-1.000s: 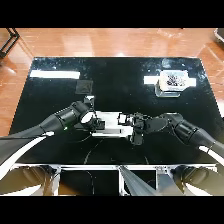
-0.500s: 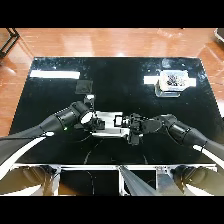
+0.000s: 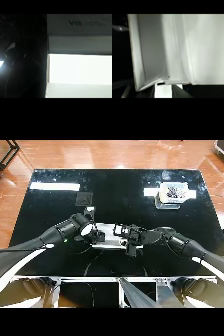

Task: Fold the box and place the chain.

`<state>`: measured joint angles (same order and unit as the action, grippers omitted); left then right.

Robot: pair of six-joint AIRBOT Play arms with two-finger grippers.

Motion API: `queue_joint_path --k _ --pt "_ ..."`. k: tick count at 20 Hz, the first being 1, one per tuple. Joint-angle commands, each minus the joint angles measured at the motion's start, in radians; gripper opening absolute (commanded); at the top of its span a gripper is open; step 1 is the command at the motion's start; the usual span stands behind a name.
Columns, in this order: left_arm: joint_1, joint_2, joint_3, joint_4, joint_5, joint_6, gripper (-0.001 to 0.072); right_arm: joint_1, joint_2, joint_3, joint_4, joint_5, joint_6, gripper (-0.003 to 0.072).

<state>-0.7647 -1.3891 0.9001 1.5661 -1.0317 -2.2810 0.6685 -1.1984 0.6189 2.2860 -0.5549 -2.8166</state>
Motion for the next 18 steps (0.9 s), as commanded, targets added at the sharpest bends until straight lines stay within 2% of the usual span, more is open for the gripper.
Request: queue_joint_path --k 1,8,9,10,11,12,13,14,15,16,17,18 --pt "-0.001 0.0 0.0 0.0 0.0 0.0 0.0026 0.005 -0.014 0.005 0.057 0.023 0.004 0.0238" --pt "-0.002 -0.001 0.0 -0.005 -0.006 0.0 0.0025 0.072 -0.043 0.005 0.061 0.08 0.028 0.0239" --pt "-0.002 -0.001 0.0 -0.004 -0.014 0.0 0.0025 0.071 -0.043 0.005 0.061 0.083 0.032 0.0252" --pt "-0.002 -0.001 0.0 -0.004 -0.02 0.001 0.0025 0.071 -0.043 0.005 0.057 0.084 0.035 0.0352" --pt "-0.002 -0.001 0.0 -0.004 -0.024 0.004 0.0025 0.071 -0.043 0.005 0.057 0.085 0.035 0.042" --pt "-0.002 -0.001 0.0 -0.004 -0.025 0.004 0.0025 0.071 -0.043 0.005 0.057 0.083 0.035 0.0419" --pt "-0.002 -0.001 0.0 -0.004 -0.025 0.004 0.0025 0.071 -0.043 0.005 0.055 0.082 0.035 0.0361" --pt "-0.002 -0.001 0.0 -0.004 -0.025 0.004 0.0025 0.071 -0.043 0.005 0.055 0.082 0.038 0.0337" --pt "-0.002 -0.001 0.0 -0.004 -0.025 0.004 0.0025 0.071 -0.043 0.005 0.054 0.083 0.046 0.039" --pt "-0.002 -0.001 0.0 -0.004 -0.025 0.004 0.0025 0.071 -0.043 0.005 0.049 0.082 0.046 0.0341" --pt "-0.002 -0.001 0.0 -0.005 -0.025 0.004 0.0025 0.07 -0.043 0.005 0.037 0.08 0.053 0.0177" --pt "-0.002 -0.001 0.0 -0.005 -0.025 0.004 0.0025 0.063 -0.04 0.005 0.022 0.073 0.085 0.0046"
